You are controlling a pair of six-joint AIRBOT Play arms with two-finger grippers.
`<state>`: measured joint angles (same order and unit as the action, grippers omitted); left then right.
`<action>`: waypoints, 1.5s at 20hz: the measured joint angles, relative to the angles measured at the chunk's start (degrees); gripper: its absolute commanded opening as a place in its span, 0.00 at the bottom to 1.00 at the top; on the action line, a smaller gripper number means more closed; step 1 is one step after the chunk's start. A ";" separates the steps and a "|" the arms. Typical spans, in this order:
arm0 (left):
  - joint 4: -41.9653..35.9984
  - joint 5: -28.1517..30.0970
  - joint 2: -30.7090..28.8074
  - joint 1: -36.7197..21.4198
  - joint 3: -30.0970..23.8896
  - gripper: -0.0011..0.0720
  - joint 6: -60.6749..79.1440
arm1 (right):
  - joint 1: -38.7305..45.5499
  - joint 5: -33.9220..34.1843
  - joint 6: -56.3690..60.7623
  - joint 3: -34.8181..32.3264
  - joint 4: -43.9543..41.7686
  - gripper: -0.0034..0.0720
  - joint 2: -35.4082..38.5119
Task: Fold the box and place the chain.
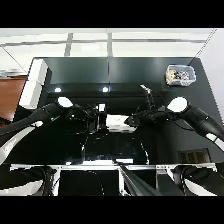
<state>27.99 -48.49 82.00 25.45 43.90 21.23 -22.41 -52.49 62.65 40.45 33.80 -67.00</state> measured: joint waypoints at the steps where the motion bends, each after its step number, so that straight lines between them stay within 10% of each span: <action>1: -0.02 0.02 0.00 0.00 0.00 0.65 -0.02 | 0.00 0.28 0.33 -0.28 0.02 0.05 -0.96; 12: -0.07 0.00 -0.02 0.00 0.00 0.65 -0.07 | 2.10 -5.99 1.42 2.19 3.65 0.06 -2.51; 14: 0.26 -0.11 -0.46 -0.04 0.00 0.98 -1.77 | 4.83 -11.47 1.42 4.70 4.11 0.06 0.00; 17: 3.21 -1.77 -2.40 -0.07 1.16 0.98 -7.61 | 10.78 -19.26 2.64 6.69 9.51 0.06 6.58; 23: 12.09 -7.80 -5.51 1.20 9.20 0.98 -23.23 | 20.44 -26.95 9.51 7.02 25.62 0.06 18.95; 30: 13.77 -7.72 3.89 9.20 21.22 0.98 -31.12 | 22.84 -26.23 11.56 5.68 29.59 0.06 21.94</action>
<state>41.76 -56.21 85.89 34.65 65.12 -9.89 0.43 -78.72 74.22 46.13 63.40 -45.06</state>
